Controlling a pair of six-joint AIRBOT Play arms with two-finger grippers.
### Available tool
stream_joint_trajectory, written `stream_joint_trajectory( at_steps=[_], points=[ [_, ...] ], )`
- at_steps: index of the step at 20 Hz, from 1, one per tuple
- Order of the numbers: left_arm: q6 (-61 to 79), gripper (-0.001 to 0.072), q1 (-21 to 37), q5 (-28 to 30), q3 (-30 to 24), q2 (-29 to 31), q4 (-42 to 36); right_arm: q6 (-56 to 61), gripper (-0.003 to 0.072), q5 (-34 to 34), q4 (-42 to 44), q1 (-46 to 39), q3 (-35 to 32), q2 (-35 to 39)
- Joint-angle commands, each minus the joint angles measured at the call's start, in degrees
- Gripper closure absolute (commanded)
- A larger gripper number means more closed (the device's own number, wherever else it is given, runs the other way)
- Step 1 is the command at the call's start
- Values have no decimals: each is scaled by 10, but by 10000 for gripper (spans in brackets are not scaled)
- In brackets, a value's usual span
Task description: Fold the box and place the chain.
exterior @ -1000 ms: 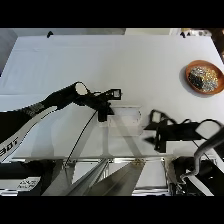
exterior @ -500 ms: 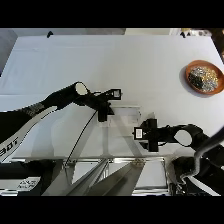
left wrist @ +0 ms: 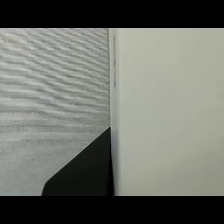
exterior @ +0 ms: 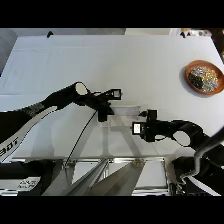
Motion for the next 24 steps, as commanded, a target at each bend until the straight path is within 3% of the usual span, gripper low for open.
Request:
stream_joint_trajectory(
  at_steps=[1,5,12,14,17,24],
  points=[
    [0,699,0,0,0,0,0,2,-4,-17,-4,-4,10,0],
    [0,699,0,0,0,0,0,1,-5,-17,4,-52,10,0],
    [0,699,0,0,0,0,0,-132,-4,-1,143,-72,14,-29],
    [0,699,0,0,0,0,0,-173,-4,30,190,-109,25,-46],
    [0,699,0,0,0,0,0,-204,-4,86,197,-156,53,-68],
    [0,699,0,0,0,0,0,-319,-18,111,305,-187,61,-118]
  ],
)
